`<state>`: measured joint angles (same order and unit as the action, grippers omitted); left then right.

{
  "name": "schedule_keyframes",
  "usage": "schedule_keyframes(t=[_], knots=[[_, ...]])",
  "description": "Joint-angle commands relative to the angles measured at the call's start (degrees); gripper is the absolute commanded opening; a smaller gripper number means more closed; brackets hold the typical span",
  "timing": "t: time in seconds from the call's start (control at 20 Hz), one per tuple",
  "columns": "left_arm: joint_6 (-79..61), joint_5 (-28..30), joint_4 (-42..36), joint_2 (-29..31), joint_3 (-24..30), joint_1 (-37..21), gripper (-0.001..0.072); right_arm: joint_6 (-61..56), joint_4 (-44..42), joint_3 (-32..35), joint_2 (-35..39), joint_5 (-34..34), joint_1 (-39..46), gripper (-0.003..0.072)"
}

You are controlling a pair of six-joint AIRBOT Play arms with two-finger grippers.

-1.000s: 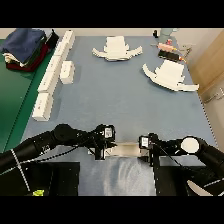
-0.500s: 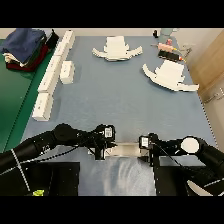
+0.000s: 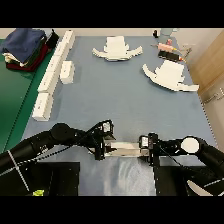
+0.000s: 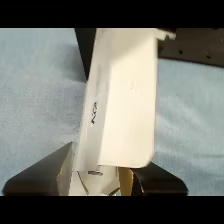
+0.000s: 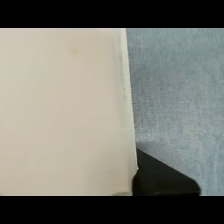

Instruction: Fold the box.

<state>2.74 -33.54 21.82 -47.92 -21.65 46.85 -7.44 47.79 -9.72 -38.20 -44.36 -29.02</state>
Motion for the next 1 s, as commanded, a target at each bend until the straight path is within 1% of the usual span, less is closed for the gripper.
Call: schedule_keyframes(t=[0.0,0.05,0.1,0.2,0.25,0.3,0.35,0.4,0.45,0.5,0.6,0.65,0.75,0.85,0.95], knots=[[10.6,-0.3,6.8,4.1,-0.1,-0.2,0.0433,0.0,0.0,0.0,0.0,-0.2,0.0,0.0508],[19.7,-1.7,12.6,6.0,-0.1,-0.2,0.0577,0.0,0.0,0.0,0.0,-0.2,0.0,0.0508],[29.9,-3.4,18.9,7.8,-0.1,-0.2,0.0634,0.0,0.0,0.0,0.0,-0.2,0.0,0.0508],[49.1,-9.8,32.2,12.2,-0.1,-0.2,0.0634,0.0,-0.1,0.0,0.0,-0.2,0.0,0.0508],[57.1,-14.1,37.1,14.5,-0.1,-0.2,0.0633,0.0,0.0,-0.1,0.0,-0.2,0.0,0.0508],[63.6,-17.9,39.7,16.6,-0.1,-0.2,0.0631,0.0,0.0,-0.1,0.0,-0.2,0.0,0.0508],[70.4,-21.2,39.8,18.7,-0.1,-0.2,0.049,0.0,0.0,0.0,0.0,-0.2,0.0,0.0508],[75.5,-23.5,37.9,20.3,-0.1,0.0,0.0176,0.0,0.0,0.0,0.0,-0.2,0.0,0.0508],[76.8,-24.4,34.3,21.2,-0.1,0.5,0.0017,0.0,0.0,0.0,0.0,-0.2,0.0,0.0508],[77.5,-23.1,29.6,21.3,-0.1,1.3,0.0016,0.0,-0.1,0.0,0.0,-0.2,0.0,0.0508],[80.1,-14.9,19.1,19.6,-0.1,3.7,0.0016,0.0,0.0,-0.1,0.0,-0.2,0.0,0.0508],[80.7,-10.9,14.4,17.4,-0.1,5.3,0.0016,0.0,-0.1,-0.1,0.0,-0.2,0.0,0.0508],[80.7,-6.0,6.7,11.4,-0.6,8.5,0.0016,0.0,0.0,0.0,0.0,-0.2,0.0,0.0508],[80.7,-1.4,1.8,4.3,-2.9,11.0,0.0017,0.0,0.0,-0.1,0.0,-0.2,0.0,0.0508],[80.6,3.3,0.5,-1.7,-6.8,11.6,0.0017,0.0,0.0,-0.1,0.0,-0.2,0.0,0.0508]])
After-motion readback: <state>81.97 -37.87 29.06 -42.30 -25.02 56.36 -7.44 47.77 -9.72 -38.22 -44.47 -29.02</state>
